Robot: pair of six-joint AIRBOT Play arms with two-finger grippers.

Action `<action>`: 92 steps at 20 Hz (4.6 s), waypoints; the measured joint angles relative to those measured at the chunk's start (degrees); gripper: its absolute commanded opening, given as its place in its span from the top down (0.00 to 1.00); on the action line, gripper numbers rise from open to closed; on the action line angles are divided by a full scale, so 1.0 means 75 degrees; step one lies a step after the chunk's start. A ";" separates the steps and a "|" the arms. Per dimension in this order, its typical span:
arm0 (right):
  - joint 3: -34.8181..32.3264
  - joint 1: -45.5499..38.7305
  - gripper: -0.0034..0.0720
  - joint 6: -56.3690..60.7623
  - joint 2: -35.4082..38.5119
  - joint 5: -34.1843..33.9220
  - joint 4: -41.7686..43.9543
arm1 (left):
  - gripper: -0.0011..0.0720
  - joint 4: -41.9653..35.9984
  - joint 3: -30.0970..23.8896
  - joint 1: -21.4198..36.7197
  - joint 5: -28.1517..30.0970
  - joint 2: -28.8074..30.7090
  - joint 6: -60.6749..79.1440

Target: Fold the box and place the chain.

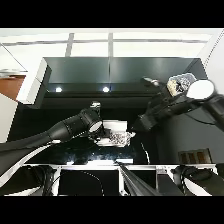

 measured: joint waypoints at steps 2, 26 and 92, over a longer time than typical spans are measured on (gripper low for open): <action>-0.0423 -0.0466 0.12 -0.0490 0.0184 -0.0006 -0.0152 | 0.95 0.0000 0.0000 0.0000 0.0000 0.0000 0.0000; -0.3485 0.1699 0.01 -0.8827 -0.0440 -0.5094 0.0886 | 0.95 0.0055 0.0000 0.0000 0.0006 0.0000 0.0000; 0.0073 0.1256 0.22 -0.3147 0.0029 -0.1856 0.1542 | 0.95 0.0026 0.0000 -0.0003 0.0026 0.0000 -0.0003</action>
